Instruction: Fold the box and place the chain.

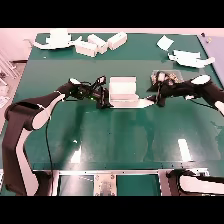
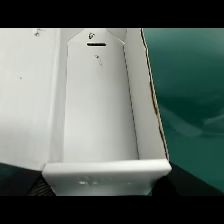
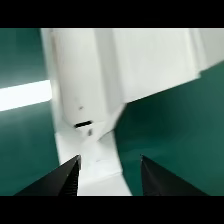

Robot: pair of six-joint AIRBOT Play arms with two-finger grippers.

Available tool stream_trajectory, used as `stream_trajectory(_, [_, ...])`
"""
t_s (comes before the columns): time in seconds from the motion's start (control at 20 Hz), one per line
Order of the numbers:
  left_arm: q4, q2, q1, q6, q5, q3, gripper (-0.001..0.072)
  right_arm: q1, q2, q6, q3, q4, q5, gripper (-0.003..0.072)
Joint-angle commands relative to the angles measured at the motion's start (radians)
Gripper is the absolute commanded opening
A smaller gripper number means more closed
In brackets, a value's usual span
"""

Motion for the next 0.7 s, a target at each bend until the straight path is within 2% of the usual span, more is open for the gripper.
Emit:
stream_trajectory(0.0, [-0.018,0.000,0.000,0.000,0.027,0.001,0.0467,-0.029,0.004,-0.011,-0.026,-0.026,0.064,0.0461])
stream_trajectory(0.25, [-0.021,0.000,0.000,0.000,0.031,0.001,0.0466,-0.027,-0.044,-0.046,-0.034,-0.021,0.064,0.0461])
stream_trajectory(0.45, [-0.021,0.000,0.000,0.000,0.032,0.001,0.0466,-0.024,-0.085,-0.136,-0.034,0.047,0.059,0.0460])
stream_trajectory(0.65, [-0.021,0.000,0.000,0.000,0.032,0.001,0.0467,-0.024,-0.103,-0.211,-0.033,0.083,0.005,0.0471])
